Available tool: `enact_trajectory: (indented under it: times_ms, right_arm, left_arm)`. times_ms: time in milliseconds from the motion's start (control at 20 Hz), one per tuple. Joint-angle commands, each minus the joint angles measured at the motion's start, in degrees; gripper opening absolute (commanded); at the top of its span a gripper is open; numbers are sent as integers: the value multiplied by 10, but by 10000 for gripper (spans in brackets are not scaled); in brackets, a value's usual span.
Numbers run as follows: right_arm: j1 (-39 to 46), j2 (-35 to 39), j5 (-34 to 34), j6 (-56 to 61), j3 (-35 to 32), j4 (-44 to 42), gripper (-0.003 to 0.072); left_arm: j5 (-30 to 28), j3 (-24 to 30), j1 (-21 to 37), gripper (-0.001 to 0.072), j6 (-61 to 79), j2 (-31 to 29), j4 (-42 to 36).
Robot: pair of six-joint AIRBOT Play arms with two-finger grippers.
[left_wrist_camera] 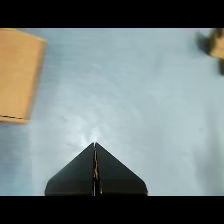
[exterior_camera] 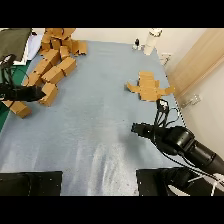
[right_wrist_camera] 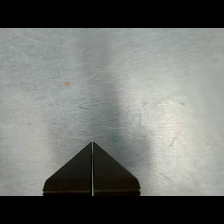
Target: Fold the box.
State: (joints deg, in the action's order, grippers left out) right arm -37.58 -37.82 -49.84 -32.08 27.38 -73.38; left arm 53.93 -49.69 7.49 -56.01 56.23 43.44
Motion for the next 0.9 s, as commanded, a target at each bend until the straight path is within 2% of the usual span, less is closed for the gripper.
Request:
enact_trajectory:
  times_ms: [0, 200, 350, 500, 850]
  right_arm:
    - [10, -59, -18, -90, 56, -49, 3]
    - [10, -157, -85, -184, 179, -86, 3]
    - [10, -240, -145, -257, 269, -137, 4]
    - [9, -301, -170, -286, 318, -164, 4]
    - [9, -310, -180, -285, 321, -190, 4]
  left_arm:
    - [49, 0, -97, 11, -44, -30, -27]
    - [-10, 0, -258, 11, -134, -9, 28]
    - [-37, 0, -339, 11, -194, 29, 85]
    - [-51, 0, -365, 11, -201, 61, 84]
    - [-54, 0, -364, 12, -201, 66, 82]
